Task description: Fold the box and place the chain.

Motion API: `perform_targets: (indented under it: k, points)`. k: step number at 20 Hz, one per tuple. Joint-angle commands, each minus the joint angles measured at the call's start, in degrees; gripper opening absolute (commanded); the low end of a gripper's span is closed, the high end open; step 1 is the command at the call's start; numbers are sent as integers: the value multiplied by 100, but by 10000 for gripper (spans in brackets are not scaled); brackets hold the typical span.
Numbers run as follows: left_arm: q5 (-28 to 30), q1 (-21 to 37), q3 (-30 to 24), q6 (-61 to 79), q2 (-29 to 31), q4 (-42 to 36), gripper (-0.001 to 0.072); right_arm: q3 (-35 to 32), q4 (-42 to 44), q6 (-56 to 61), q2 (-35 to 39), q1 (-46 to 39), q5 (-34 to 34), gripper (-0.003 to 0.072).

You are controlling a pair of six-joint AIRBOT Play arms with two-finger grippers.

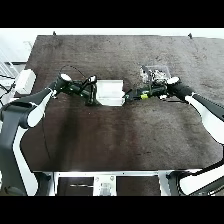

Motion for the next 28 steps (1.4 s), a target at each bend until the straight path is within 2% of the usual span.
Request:
perform_targets:
  k: [1, 6, 12, 17, 22, 28]
  points:
    - [0, 4, 0, 0, 4, 0, 471, 107, -103, 348, 0, 68, -101, 442]
    - [2, 4, 0, 0, 4, 0, 471, 214, -278, 811, 0, 197, -205, 440]
    - [0, 4, 0, 0, 4, 0, 471, 470, -1576, 1858, 0, 616, -516, 440]
    - [0, 4, 0, 0, 4, 0, 471, 717, -1797, 2100, -2, 883, -632, 439]
    - [0, 4, 0, 0, 4, 0, 471, 905, -2883, 3101, -2, 1075, -728, 439]
    - [-2, 4, 0, 0, 4, 0, 471, 1261, -3416, 3733, -289, 1329, -728, 438]
